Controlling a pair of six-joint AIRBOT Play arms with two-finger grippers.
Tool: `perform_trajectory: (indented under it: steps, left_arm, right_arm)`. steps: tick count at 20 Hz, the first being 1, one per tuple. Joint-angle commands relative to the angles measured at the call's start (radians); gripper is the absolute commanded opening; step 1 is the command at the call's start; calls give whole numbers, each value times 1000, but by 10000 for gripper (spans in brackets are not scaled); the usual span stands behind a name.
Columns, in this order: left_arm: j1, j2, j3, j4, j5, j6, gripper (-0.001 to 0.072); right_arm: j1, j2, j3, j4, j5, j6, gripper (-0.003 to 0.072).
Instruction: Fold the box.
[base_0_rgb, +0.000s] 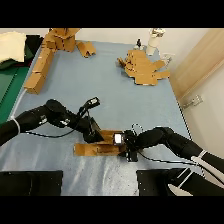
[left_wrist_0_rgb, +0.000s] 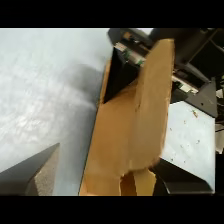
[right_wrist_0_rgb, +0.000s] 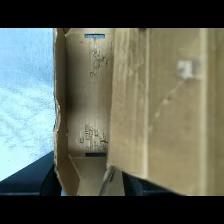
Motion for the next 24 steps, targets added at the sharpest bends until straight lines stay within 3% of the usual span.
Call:
perform_trajectory:
  steps: [1,4,6,11,12,13,14,16,18,24]
  left_arm:
    - [59,58,1,148,-31,-172,675]
    - [80,107,1,225,-37,-264,675]
    - [82,119,1,244,-39,-275,675]
    - [83,119,1,244,-46,-283,675]
    - [83,119,1,244,-46,-283,675]
    - [83,119,1,244,-46,-283,675]
    - [83,119,1,244,-46,-284,675]
    - [82,119,1,252,-47,-302,674]
    - [83,119,1,267,-47,-310,674]
    - [82,119,1,270,-65,-328,672]
  right_arm:
    - [0,-1,-1,-1,3,1,427]
    - [0,-3,-1,-2,14,1,450]
    - [0,-13,-1,-2,18,1,516]
    - [0,-18,-1,-1,19,1,532]
    - [0,-20,-2,-2,20,2,604]
    - [0,-23,-2,-2,21,5,607]
    - [0,-23,-2,-1,21,5,571]
    - [0,-23,-2,-1,21,5,571]
    - [0,-23,-2,-2,21,4,473]
    - [0,-23,-2,-2,23,4,473]
